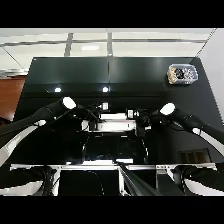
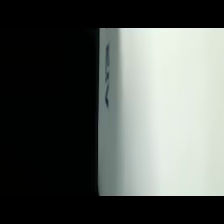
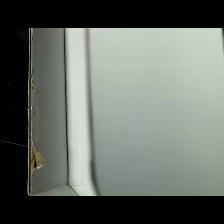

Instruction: Fold the box and place the chain.

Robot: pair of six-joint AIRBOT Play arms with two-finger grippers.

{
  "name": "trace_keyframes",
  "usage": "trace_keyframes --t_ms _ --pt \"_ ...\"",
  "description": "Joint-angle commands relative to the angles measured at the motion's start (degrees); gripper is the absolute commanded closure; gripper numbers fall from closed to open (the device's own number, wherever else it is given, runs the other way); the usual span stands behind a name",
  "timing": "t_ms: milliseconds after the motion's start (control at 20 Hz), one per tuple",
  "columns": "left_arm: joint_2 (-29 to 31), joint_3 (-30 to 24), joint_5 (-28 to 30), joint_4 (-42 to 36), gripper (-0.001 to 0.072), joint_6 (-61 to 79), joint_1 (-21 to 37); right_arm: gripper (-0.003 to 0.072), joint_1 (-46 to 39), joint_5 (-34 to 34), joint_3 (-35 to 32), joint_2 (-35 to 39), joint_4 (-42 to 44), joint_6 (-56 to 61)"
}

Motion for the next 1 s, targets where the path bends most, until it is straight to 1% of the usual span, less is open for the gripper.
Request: trace_keyframes --t_ms 0,950 --pt "-0.02 0.04 0.04 0.02 0.0681 0.11 0.00 -0.0017 -0.02 -0.22 -0.02 -0.35 0.22 0.11" --pt "-0.02 0.04 0.07 0.02 0.0680 0.11 0.00 -0.0016 0.15 -1.49 -0.02 -0.39 0.17 1.09"
